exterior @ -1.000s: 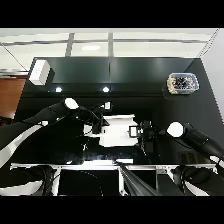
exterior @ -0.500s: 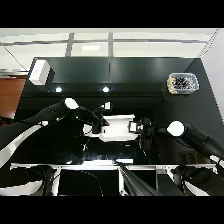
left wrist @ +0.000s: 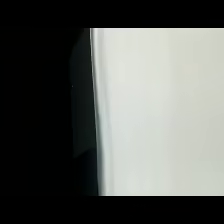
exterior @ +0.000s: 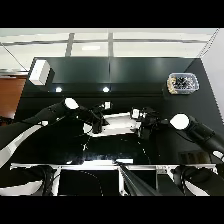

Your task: Fold the box and place the chain.

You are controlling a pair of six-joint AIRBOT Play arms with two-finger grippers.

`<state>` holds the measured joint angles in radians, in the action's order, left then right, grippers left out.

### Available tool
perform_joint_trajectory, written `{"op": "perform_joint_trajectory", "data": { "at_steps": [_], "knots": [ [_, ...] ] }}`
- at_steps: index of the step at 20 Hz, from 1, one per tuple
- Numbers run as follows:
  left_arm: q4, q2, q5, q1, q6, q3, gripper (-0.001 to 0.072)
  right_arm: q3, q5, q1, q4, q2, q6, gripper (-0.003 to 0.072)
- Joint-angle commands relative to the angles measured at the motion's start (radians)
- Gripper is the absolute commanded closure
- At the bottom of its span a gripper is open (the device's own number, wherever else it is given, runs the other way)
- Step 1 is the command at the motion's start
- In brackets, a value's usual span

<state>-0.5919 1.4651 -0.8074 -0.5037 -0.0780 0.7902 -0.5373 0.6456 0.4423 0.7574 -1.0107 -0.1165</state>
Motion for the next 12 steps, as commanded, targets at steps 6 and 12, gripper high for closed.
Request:
{"op": "perform_joint_trajectory", "data": {
  "at_steps": [6,12],
  "knots": [
    [-0.002,0.000,-0.005,-0.001,-0.002,0.000,0.0682,-0.006,0.050,-0.021,-0.163,-0.042,0.138,0.0044],
    [-0.001,0.000,-0.008,-0.001,-0.002,0.000,0.0681,0.022,0.111,-0.038,-0.226,-0.075,0.285,0.0044]
  ]
}}
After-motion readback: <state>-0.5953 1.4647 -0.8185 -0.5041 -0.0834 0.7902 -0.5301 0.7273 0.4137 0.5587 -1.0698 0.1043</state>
